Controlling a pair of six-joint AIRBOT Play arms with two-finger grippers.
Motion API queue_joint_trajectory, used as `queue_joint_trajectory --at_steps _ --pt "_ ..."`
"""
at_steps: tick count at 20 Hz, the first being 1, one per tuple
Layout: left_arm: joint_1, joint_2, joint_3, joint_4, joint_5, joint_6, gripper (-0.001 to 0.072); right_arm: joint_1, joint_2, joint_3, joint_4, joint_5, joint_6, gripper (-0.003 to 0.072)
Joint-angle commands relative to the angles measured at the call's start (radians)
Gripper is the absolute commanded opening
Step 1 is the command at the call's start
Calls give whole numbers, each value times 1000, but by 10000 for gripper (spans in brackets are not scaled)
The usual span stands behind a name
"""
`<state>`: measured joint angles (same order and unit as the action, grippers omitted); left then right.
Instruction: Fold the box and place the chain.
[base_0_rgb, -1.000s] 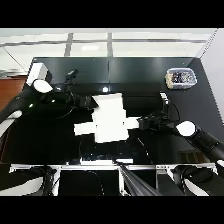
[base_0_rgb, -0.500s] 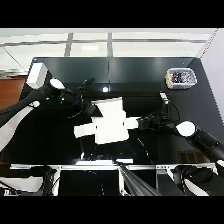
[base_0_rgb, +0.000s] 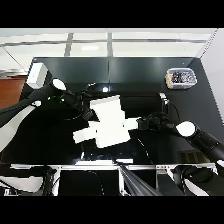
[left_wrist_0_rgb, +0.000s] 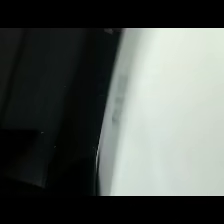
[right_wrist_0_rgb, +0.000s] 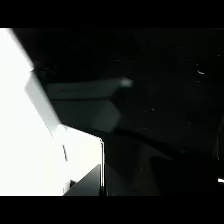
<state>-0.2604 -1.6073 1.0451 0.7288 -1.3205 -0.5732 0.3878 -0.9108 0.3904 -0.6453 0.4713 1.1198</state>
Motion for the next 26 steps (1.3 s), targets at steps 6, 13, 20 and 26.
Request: queue_joint_trajectory --at_steps 6,13,20,26 --pt "-3 12 68 18 -27 47 21 -159 5 179 -293 355 1 632" --pt "-164 261 -121 -53 345 240 23 -213 4 349 -388 591 -390 632" --pt "-257 161 -146 -40 468 641 23 -87 1 228 -308 404 -705 632" --pt "-260 125 -146 -33 505 629 23 48 -1 85 -279 294 -811 631"
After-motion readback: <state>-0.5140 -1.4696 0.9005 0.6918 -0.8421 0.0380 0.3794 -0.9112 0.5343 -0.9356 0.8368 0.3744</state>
